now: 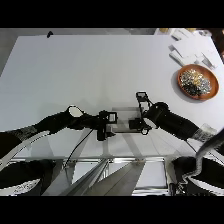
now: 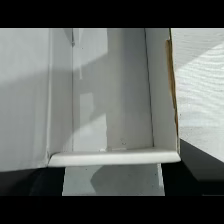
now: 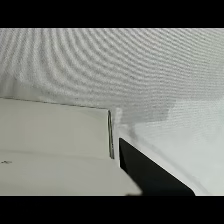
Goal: Fold the box and place the chain.
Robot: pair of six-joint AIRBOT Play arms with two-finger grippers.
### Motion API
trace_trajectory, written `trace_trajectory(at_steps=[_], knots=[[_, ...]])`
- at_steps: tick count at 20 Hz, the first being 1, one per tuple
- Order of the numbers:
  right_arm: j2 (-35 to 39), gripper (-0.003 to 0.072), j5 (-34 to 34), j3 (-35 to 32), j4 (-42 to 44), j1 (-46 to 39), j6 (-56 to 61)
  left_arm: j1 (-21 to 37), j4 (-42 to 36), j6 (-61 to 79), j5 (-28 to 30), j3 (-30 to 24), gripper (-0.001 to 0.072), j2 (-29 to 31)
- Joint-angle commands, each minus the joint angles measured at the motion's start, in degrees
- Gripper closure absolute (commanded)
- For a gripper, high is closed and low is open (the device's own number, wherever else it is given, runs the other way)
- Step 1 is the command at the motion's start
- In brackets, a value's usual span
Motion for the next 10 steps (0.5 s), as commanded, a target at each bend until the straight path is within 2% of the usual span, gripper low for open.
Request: trace_trajectory(at_steps=[1,2,3,8,10], knots=[[0.5,0.0546,0.7,0.0,-0.2,0.0,-0.1,0.0,0.0,0.0,0.0,0.0,0.0574,0.0],[0.6,0.0641,0.7,0.0,-0.2,0.0,-0.1,0.0,0.0,0.0,0.0,0.0,0.0574,0.0],[0.6,0.0666,0.7,0.0,-0.2,0.0,-0.1,0.0,0.0,0.0,0.0,0.0,0.0574,0.0],[0.6,0.0661,0.9,0.0,0.0,0.0,-0.1,0.0,0.0,0.0,0.0,0.0,0.0574,0.0],[1.1,0.0463,1.0,0.0,0.2,0.0,-1.7,0.0,0.0,0.0,0.0,0.0,0.0574,0.0]])
